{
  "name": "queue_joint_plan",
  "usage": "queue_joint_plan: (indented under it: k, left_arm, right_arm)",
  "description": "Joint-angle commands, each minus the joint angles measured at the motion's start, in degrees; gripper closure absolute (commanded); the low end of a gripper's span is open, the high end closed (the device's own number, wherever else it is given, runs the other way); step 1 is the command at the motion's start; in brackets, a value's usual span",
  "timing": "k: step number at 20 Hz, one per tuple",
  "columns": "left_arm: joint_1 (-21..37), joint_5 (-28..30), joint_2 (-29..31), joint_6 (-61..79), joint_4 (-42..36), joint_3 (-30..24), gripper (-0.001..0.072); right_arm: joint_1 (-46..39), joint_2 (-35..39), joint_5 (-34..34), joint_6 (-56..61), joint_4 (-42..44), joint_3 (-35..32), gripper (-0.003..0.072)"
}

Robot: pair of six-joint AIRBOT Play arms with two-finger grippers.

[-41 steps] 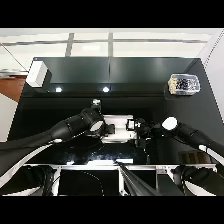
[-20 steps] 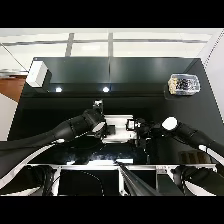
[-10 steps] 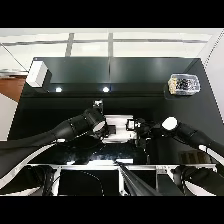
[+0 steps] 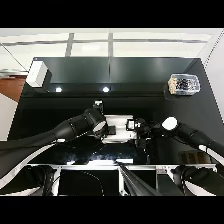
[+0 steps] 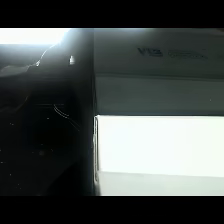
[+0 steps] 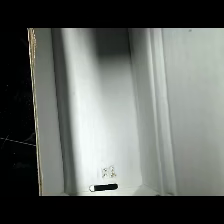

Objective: Fold the box and place the chain.

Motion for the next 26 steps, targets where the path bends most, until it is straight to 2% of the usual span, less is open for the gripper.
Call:
queue_joint_plan:
  k: [1,2,3,4,7,11,15,16,17,18,21,22,24,26]
  left_arm:
    - [-0.04,1.14,0.02,0.61,-0.02,0.04,0.0681]
    - [-0.04,1.05,0.02,0.63,-0.02,0.04,0.0681]
    - [-0.04,1.07,0.04,0.63,-0.02,0.04,0.0681]
    - [-0.04,1.01,0.04,0.63,-0.04,0.04,0.0681]
    - [0.00,0.94,0.11,0.63,0.09,0.04,0.0681]
    - [-0.02,-0.09,0.11,3.41,0.13,0.04,0.0680]
    - [-0.02,-0.48,0.09,3.43,1.01,0.04,0.0681]
    - [-0.02,-0.48,0.09,3.43,1.03,0.04,0.0680]
    - [-0.02,-0.46,0.09,3.43,1.03,0.04,0.0680]
    - [-0.02,-0.46,0.09,3.43,1.03,0.04,0.0680]
    - [-0.02,-0.44,0.09,3.43,1.03,0.04,0.0680]
    - [-0.02,-0.44,0.09,3.43,1.01,0.04,0.0680]
    - [-0.02,-0.42,0.09,3.43,0.96,0.04,0.0680]
    - [-0.02,-0.39,0.09,3.43,0.94,0.04,0.0680]
  right_arm:
    - [0.07,-0.04,0.04,0.02,0.04,0.00,0.0225]
    - [0.07,-0.04,0.09,0.26,0.09,0.00,0.0225]
    - [0.07,0.00,0.11,2.10,0.37,0.04,0.0155]
    - [0.04,0.35,0.11,3.54,0.48,0.07,-0.0024]
    - [-1.03,3.89,2.05,6.51,-3.21,0.07,-0.0023]
    - [-1.97,10.03,4.55,6.67,-13.70,0.07,-0.0022]
    - [-1.49,10.32,4.55,6.60,-12.61,0.04,-0.0013]
    - [-1.40,10.32,4.72,6.32,-11.52,0.04,0.0014]
    - [-1.36,10.32,4.85,6.27,-10.88,0.04,0.0164]
    - [-1.14,10.29,5.20,6.27,-10.25,0.04,0.0214]
    - [0.92,10.14,5.64,8.26,-9.84,0.02,0.0226]
    - [1.60,10.05,5.62,9.53,-9.86,0.02,0.0410]
    - [2.64,9.68,4.68,12.20,-9.55,0.02,0.0431]
    - [3.32,9.64,3.61,13.88,-8.24,0.00,0.0498]
